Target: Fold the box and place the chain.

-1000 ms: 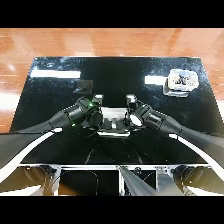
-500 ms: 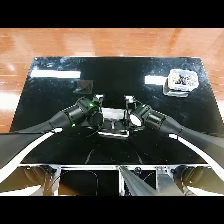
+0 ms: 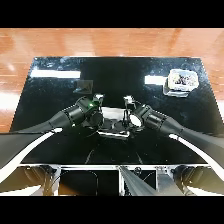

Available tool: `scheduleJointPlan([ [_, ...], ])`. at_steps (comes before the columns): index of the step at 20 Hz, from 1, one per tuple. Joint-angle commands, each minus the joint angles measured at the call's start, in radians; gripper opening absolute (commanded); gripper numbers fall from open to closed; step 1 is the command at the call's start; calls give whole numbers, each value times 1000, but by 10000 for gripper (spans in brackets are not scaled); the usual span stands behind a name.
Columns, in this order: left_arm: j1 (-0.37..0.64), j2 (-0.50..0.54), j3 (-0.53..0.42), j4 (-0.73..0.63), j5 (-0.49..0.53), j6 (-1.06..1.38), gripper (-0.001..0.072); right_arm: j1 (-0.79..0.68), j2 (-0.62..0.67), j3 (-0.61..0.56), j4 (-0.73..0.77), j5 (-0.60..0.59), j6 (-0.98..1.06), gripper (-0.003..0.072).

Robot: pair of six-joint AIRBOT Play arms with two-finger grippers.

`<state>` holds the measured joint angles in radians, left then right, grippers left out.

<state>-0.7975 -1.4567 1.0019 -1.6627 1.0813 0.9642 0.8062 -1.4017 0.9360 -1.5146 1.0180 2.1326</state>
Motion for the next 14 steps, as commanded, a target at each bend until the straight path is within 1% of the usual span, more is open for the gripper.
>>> scheduleJointPlan([
  [1, 0, 0, 0, 1, 6, -6, 17, 1, 38, 1, -17, 115, -78, 565],
  [4, 0, 0, 0, 0, 7, -6, 17, 1, 147, 1, -43, 167, -130, 565],
  [6, 0, 0, 0, 0, 10, -7, 17, 1, 248, 0, -98, 244, -133, 565],
  [9, 0, 0, 0, -5, 12, -8, 18, -20, 400, 0, -284, 342, -133, 565],
  [10, 0, 0, 0, -12, 12, -7, 17, -60, 434, 0, -357, 359, -132, 565],
  [11, 0, 0, 0, -19, 14, -7, 18, -122, 445, 0, -404, 356, -132, 565],
  [12, 0, 0, 0, -25, 14, -7, 17, -204, 442, 0, -415, 320, -133, 565],
  [14, 0, 0, 0, -25, 14, -7, 17, -399, 426, 0, -400, 150, -156, 565],
])
